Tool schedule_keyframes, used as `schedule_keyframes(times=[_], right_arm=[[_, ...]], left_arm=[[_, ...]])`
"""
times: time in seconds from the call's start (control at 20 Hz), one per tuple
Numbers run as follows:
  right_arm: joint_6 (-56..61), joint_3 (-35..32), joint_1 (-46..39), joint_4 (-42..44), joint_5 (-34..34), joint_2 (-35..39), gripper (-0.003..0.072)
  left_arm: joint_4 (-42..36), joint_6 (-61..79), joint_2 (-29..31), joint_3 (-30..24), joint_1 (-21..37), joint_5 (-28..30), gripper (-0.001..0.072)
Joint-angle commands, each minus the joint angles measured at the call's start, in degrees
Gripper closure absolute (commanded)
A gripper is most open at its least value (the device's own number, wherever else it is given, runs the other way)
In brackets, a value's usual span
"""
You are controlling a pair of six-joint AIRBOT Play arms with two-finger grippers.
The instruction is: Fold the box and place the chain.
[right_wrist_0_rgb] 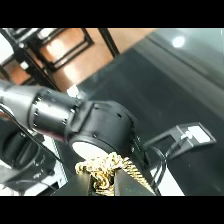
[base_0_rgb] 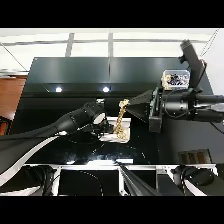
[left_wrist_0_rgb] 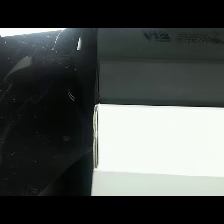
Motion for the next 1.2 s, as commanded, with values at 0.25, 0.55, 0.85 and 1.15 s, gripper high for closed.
schedule_keyframes(times=[0.25, 0.55, 0.85, 1.15], right_arm=[[2.78, -4.72, 0.50, -11.56, 3.58, -4.46, 0.0672], [5.49, -10.10, 4.50, -10.78, -0.63, -8.63, 0.0672], [11.52, -10.12, 6.16, -17.40, -1.53, -11.96, 0.0447], [12.26, -9.14, -1.75, -19.15, 6.51, -8.17, 0.0275]], left_arm=[[0.02, 0.00, -0.04, 0.02, 0.04, 0.22, 0.0679], [0.00, 0.00, -0.04, 0.02, 0.04, 0.20, 0.0679], [0.00, 0.00, -0.04, 0.02, 0.04, 0.22, 0.0679], [-0.31, 0.02, -0.04, 0.04, 0.04, 0.63, 0.0677]])
